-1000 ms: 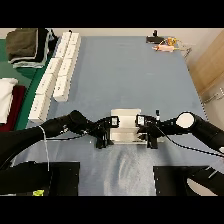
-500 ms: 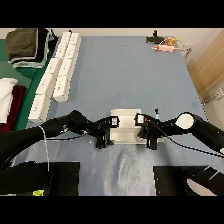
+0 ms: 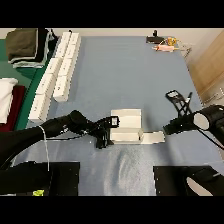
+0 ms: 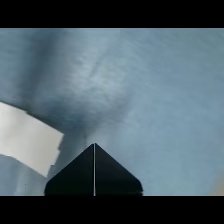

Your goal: Fold the box.

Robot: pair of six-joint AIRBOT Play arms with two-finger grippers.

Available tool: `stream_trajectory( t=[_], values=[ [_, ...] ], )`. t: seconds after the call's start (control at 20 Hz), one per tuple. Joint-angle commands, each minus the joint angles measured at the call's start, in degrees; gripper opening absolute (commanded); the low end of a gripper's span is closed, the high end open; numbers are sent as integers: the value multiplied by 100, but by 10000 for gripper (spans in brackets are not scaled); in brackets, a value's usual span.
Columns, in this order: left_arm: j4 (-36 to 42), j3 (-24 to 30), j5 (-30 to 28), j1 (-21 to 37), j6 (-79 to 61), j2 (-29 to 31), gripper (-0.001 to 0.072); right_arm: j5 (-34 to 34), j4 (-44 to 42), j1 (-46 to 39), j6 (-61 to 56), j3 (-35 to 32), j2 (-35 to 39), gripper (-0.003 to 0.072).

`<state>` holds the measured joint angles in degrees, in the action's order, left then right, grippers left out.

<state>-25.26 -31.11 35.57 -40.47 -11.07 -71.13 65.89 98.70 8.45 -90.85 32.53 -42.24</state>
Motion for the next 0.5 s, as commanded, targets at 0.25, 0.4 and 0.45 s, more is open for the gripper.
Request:
stream_trajectory(
  t=[0.25,0.4,0.45],
  values=[
    [-2,-2,-2,-4,-4,0,523,-87,-2129,-914,-157,-417,-979,5],
    [-2,-2,-4,-2,-4,0,523,-175,-3220,-911,404,-402,-911,4],
    [-2,-2,-2,-4,-2,0,523,-168,-3405,-911,498,-389,-820,4]
  ],
)
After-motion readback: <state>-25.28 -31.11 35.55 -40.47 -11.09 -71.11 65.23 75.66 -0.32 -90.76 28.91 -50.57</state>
